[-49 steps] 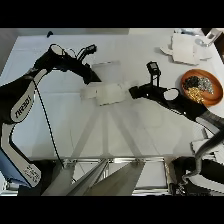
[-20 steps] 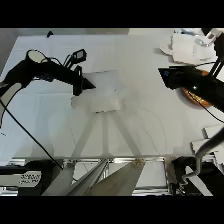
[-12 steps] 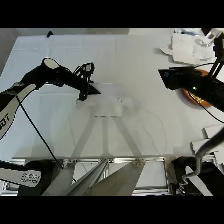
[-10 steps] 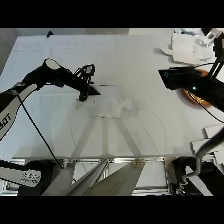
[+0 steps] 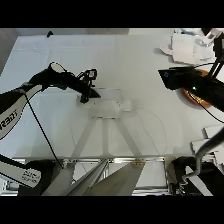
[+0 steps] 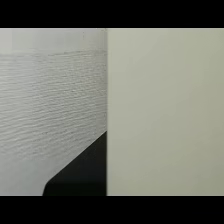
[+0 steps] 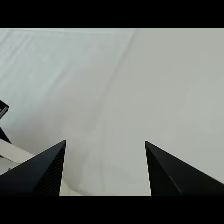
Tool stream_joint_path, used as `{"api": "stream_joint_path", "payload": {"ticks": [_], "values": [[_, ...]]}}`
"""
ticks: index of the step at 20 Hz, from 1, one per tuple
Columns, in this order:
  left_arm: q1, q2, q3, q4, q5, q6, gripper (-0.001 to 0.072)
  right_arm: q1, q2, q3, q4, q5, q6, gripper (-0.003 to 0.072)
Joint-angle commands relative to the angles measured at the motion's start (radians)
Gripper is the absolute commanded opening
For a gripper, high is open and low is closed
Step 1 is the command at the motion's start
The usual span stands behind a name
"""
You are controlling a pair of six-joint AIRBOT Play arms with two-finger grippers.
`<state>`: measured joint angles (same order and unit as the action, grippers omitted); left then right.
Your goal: Fold the box and place the chain.
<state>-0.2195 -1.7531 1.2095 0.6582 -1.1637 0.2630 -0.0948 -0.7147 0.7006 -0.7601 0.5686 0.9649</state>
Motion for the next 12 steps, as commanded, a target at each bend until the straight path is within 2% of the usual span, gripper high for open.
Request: {"api": "stream_joint_path", "payload": {"ticks": [1,12], "values": [[0.0,-0.013,0.0,-0.01,0.023,0.001,0.0003,-0.001,-0.001,0.001,0.0,0.0,0.0,0.0524],[-0.001,-0.021,0.0,-0.087,0.062,0.0,0.0002,-0.001,0.0,0.001,0.0,0.0,0.0,0.0515]]}}
